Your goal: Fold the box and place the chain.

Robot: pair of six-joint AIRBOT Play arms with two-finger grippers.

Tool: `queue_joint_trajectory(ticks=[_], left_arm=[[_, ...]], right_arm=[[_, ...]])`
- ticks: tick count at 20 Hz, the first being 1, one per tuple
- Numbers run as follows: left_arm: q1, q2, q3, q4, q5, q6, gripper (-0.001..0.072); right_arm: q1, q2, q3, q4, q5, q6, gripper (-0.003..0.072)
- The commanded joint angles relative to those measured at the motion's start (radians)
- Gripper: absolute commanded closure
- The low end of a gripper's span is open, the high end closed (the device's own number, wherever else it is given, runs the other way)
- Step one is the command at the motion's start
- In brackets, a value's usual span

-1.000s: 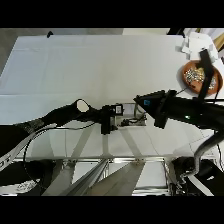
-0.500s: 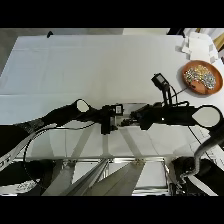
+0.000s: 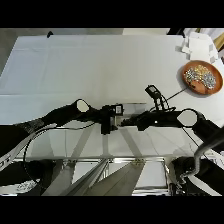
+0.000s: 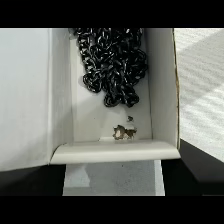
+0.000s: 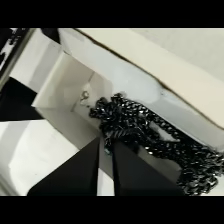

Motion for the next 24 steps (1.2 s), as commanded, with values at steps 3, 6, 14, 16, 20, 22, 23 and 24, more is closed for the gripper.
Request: queue_joint_trajectory(ticks=[3,6,14,16,20,22,23,24], left_arm=[[0.0,0.001,0.0,0.0,0.0,0.0,0.0435],[0.0,0.0,0.0,0.0,0.0,0.0,0.0435],[0.0,0.0,0.0,0.0,0.0,0.0,0.0435],[0.0,0.001,0.0,0.0,0.0,0.0,0.0435],[0.0,0.001,0.0,0.0,0.0,0.0,0.0435],[0.0,0.001,0.0,0.0,0.0,0.0,0.0435],[0.0,0.001,0.0,0.0,0.0,0.0,0.0435],[0.0,0.001,0.0,0.0,0.0,0.0,0.0435]], right_arm=[[0.001,-0.023,-0.005,-0.014,-0.056,0.008,0.055],[0.001,0.031,0.002,-0.001,-0.028,0.008,0.0549],[-0.327,0.35,0.072,-0.209,0.21,0.075,0.0549],[-0.365,0.313,0.073,-0.335,0.138,0.158,0.0476],[-0.412,0.139,0.074,-0.558,0.075,0.351,0.0327],[-0.468,0.031,0.093,-0.565,0.048,0.378,0.0327],[-0.497,-0.026,0.111,-0.567,0.034,0.379,0.0327],[-0.523,-0.073,0.132,-0.573,0.018,0.38,0.0328]])
